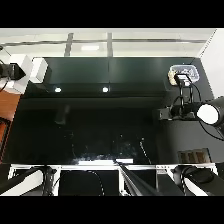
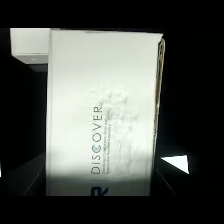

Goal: Fold the box and place the chain.

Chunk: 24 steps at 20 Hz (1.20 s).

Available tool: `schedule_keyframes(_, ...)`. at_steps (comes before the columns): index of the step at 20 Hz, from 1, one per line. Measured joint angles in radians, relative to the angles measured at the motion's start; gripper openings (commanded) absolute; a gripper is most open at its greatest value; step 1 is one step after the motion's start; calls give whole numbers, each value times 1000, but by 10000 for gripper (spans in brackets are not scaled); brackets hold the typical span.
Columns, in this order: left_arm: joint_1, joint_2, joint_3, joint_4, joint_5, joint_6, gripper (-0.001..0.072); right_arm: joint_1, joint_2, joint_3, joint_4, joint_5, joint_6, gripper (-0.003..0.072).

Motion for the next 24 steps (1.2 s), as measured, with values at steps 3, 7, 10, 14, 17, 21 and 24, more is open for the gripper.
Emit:
schedule_keyframes(3, 37, -59, 0, 42, 20, -14, 235, 0, 0, 0, 0, -10, 0, 13)
schedule_keyframes(7, 61, -151, 0, 76, 50, -21, 234, 0, 0, 0, 0, -14, 0, 14)
schedule_keyframes(10, 77, -222, 1, 86, 85, -21, 234, 0, 0, 0, 0, -14, 0, 13)
schedule_keyframes(14, 92, -314, 2, 90, 112, 2, 235, 0, 0, 0, 0, -17, 0, 14)
schedule_keyframes(17, 96, -372, 18, 93, 143, 14, 235, 0, 0, 0, 0, -17, 1, 13)
schedule_keyframes(21, 99, -436, 69, 93, 164, 21, 234, 0, 0, 0, 0, -17, 1, 13)
schedule_keyframes(24, 100, -468, 90, 93, 170, 24, 235, 0, 0, 0, 0, -17, 1, 13)
